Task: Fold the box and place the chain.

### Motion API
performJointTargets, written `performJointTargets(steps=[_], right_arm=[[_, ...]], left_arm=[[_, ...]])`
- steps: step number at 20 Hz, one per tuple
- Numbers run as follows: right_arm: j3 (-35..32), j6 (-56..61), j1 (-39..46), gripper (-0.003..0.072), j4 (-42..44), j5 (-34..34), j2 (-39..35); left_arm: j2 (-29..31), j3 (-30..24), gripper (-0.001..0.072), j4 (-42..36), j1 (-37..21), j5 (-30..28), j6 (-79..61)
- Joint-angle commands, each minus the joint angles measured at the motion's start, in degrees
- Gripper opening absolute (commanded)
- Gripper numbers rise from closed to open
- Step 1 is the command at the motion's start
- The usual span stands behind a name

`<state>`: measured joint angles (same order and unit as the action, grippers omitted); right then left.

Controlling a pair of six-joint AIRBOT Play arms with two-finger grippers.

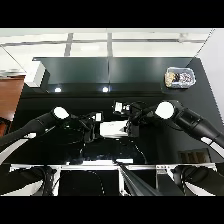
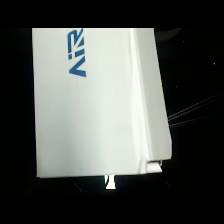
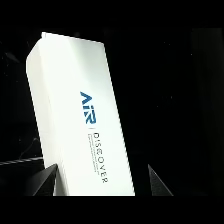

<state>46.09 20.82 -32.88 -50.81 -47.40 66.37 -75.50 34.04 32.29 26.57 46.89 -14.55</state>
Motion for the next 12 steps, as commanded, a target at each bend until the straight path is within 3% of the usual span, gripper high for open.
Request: performJointTargets(steps=[1, 12], right_arm=[[0.0, 0.5, 0.0, 0.0622, 1.7, -0.2, 0.0], [0.0, 1.1, 0.7, 0.0622, 4.3, -1.6, 0.2]], left_arm=[[0.0, 0.0, 0.0351, 0.0, 0.0, 0.1, 0.0], [0.0, 0.0, 0.0352, 0.0, 0.0, 0.1, 0.0]])
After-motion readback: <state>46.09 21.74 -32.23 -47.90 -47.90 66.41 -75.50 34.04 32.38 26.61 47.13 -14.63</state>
